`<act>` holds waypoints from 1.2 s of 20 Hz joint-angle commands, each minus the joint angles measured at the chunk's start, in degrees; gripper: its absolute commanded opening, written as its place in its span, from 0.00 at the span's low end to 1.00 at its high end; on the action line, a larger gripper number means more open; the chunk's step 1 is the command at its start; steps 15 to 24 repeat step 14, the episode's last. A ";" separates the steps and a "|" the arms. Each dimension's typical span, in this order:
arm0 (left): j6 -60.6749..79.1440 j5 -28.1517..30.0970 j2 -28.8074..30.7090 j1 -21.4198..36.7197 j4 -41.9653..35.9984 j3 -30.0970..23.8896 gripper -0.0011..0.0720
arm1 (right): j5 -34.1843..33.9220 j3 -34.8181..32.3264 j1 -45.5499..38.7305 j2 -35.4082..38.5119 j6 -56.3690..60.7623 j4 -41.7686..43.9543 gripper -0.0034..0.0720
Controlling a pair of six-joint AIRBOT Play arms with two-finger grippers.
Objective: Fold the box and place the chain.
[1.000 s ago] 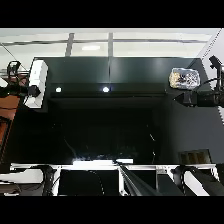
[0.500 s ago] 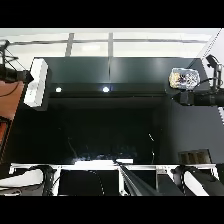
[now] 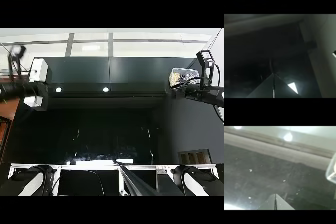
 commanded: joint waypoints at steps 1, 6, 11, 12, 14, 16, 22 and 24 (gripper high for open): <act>0.50 15.80 12.02 -4.85 -2.93 -15.98 0.05 | -2.47 -0.24 0.35 0.02 -0.26 -1.29 0.07; 0.55 21.81 14.95 -4.85 -3.30 -17.70 0.05 | -2.47 -0.24 0.33 0.02 -0.26 -1.29 0.07; 0.55 21.73 14.93 -4.85 -3.28 -17.70 0.05 | -2.47 -0.24 0.35 0.02 -0.26 -1.29 0.07; 0.55 21.73 14.93 -4.85 -3.28 -17.70 0.05 | -2.47 -0.24 0.35 0.02 -0.26 -1.29 0.07; 0.55 21.73 14.93 -4.85 -3.30 -17.70 0.05 | -2.47 -0.24 0.35 0.02 -0.26 -1.29 0.07; 0.55 21.73 14.93 -4.85 -3.30 -17.70 0.05 | -2.47 -0.24 0.35 0.02 -0.26 -1.29 0.07; 0.55 21.73 14.93 -4.85 -3.30 -17.70 0.05 | -2.47 -0.24 0.35 0.02 -0.26 -1.29 0.07; 0.55 21.73 14.93 -4.85 -3.30 -17.70 0.05 | -2.47 -0.24 0.35 0.02 -0.26 -1.29 0.07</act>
